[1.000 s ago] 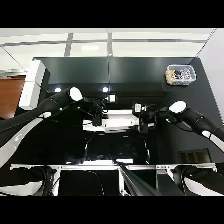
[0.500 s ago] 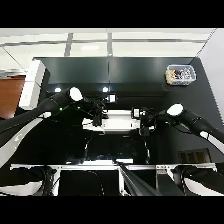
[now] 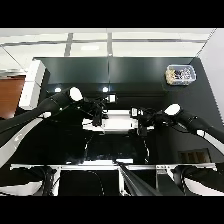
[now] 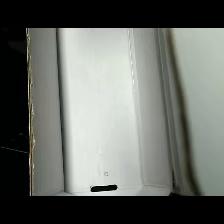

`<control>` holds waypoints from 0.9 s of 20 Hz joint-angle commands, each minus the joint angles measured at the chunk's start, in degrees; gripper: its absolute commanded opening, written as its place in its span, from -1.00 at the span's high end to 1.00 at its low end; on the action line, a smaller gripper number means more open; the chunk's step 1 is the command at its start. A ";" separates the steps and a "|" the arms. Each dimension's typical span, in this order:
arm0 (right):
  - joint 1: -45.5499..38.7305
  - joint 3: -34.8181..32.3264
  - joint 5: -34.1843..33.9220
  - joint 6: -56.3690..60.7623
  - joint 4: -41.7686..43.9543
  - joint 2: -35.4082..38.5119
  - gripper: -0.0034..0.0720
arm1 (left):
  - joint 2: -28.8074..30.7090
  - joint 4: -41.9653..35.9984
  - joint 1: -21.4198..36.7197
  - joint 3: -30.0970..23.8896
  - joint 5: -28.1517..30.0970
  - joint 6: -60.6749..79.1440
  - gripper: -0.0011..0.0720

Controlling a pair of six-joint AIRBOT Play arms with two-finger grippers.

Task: Fold the box and place the chain.

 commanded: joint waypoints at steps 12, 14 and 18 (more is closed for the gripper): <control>0.68 0.20 -0.70 1.66 -0.81 -0.61 -0.91 | 0.04 -0.02 0.02 0.00 -0.09 -0.02 0.90; 0.68 0.20 -0.92 1.88 -0.81 -0.61 -0.91 | 0.04 0.00 0.02 0.00 -1.07 -0.02 0.90; 1.05 0.22 -1.18 2.60 -1.84 -0.66 -0.91 | 0.04 0.00 0.02 0.00 -1.42 0.00 0.90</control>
